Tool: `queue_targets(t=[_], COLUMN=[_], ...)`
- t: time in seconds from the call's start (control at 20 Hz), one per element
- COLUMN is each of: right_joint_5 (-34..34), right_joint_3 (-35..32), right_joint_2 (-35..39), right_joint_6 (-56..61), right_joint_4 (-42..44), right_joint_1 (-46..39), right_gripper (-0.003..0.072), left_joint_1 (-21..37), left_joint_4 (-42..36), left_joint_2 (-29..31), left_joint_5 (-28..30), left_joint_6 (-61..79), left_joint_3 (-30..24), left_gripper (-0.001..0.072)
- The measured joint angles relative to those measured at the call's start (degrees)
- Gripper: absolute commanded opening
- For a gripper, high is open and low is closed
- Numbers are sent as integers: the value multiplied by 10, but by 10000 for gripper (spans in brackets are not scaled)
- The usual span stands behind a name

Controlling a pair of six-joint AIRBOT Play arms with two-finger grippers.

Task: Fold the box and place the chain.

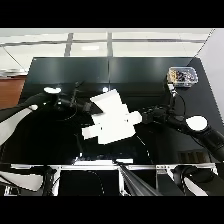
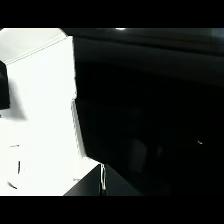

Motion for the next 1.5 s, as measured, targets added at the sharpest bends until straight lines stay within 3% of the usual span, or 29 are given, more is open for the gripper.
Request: queue_targets(t=[0.2, 0.4, 0.5, 0.6, 0.7, 0.75, 0.8, 0.85, 1.05, 1.3, 1.5], right_joint_5=[11, 15, 16, 16, 16, 16, 16, 17, 54, 190, 227], right_joint_3=[0, 0, 0, 0, 0, 0, 0, 0, 20, 87, 108], right_joint_2=[0, 0, 0, 0, 0, 0, 0, 0, 0, 0, 0], right_joint_6=[-6, -8, -8, -8, -8, -8, -6, -6, -6, -7, -7], right_joint_4=[-1, 1, 1, 2, 2, 3, 4, 4, -6, -113, -157], right_joint_1=[0, 0, 0, 0, 0, 0, 0, 0, -23, -115, -174], right_gripper=[9, 9, 10, 9, 14, 214, 603, 692, 691, 691, 691], left_joint_1=[-23, -46, -56, -61, -63, -63, -63, -62, -60, -50, -66], left_joint_4=[47, 93, 103, 110, 111, 113, 115, 115, 123, 156, 187], left_joint_2=[-39, -50, -52, -53, -53, -53, -53, -53, -38, 16, 85], left_joint_5=[-91, -118, -114, -101, -96, -92, -92, -89, -99, -104, -47], left_joint_6=[21, 27, 28, 28, 29, 29, 29, 26, 15, -8, -29], left_joint_3=[50, 64, 67, 68, 69, 70, 70, 70, 70, 69, 53], left_gripper=[444, 369, 169, 23, 23, 23, 22, 21, 20, 18, 19])
